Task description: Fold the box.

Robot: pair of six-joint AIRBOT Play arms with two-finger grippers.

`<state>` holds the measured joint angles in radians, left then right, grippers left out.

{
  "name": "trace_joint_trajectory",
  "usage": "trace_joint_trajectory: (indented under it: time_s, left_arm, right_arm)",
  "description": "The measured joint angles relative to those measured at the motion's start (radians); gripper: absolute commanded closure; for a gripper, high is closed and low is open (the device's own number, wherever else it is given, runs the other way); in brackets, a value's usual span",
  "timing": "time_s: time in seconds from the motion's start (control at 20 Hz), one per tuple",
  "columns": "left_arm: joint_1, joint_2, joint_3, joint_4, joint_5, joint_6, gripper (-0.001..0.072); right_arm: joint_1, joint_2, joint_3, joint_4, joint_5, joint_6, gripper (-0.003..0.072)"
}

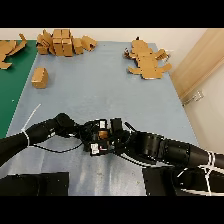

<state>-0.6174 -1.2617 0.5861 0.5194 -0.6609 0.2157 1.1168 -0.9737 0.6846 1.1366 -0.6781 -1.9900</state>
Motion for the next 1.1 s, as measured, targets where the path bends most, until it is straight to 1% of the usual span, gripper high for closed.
trace_joint_trajectory:
  time_s: [0.15,0.45,0.5,0.55,0.6,0.8,0.9,0.95,1.0,1.1]
  left_arm:
    - [0.000,0.000,0.000,0.000,0.001,0.000,0.0099]
    - [0.000,0.000,0.000,0.000,0.003,0.000,0.0099]
    - [0.000,0.000,0.000,0.000,0.003,0.000,0.0098]
    - [0.000,0.000,0.000,0.000,0.003,0.000,0.0098]
    - [0.000,0.000,0.000,0.000,0.005,0.000,0.0098]
    - [0.000,0.000,0.000,0.000,0.005,0.000,0.0098]
    - [0.000,0.000,0.000,0.000,0.005,0.000,0.0098]
    - [0.000,0.000,0.000,0.000,0.004,0.000,0.0098]
    - [0.000,0.000,0.000,0.000,0.004,0.000,0.0098]
    - [0.000,0.000,0.000,0.000,0.004,0.000,0.0098]
  right_arm:
    - [0.000,0.000,0.000,0.016,-0.003,0.000,0.0525]
    - [0.000,-0.008,0.000,0.105,-0.003,0.000,0.0526]
    - [0.000,-0.014,0.000,0.113,-0.005,0.000,0.0535]
    - [0.000,-0.021,0.000,0.121,-0.005,0.000,0.0607]
    - [0.001,-0.029,0.000,0.128,-0.006,0.000,0.0632]
    - [0.002,-0.047,0.000,0.151,-0.009,0.000,0.0630]
    - [0.001,-0.050,0.000,0.179,-0.014,0.000,0.0618]
    - [0.001,-0.050,0.000,0.187,-0.019,0.000,0.0598]
    - [0.001,-0.045,0.000,0.199,-0.027,0.000,0.0507]
    - [0.000,-0.027,0.000,0.209,-0.044,0.010,0.0442]
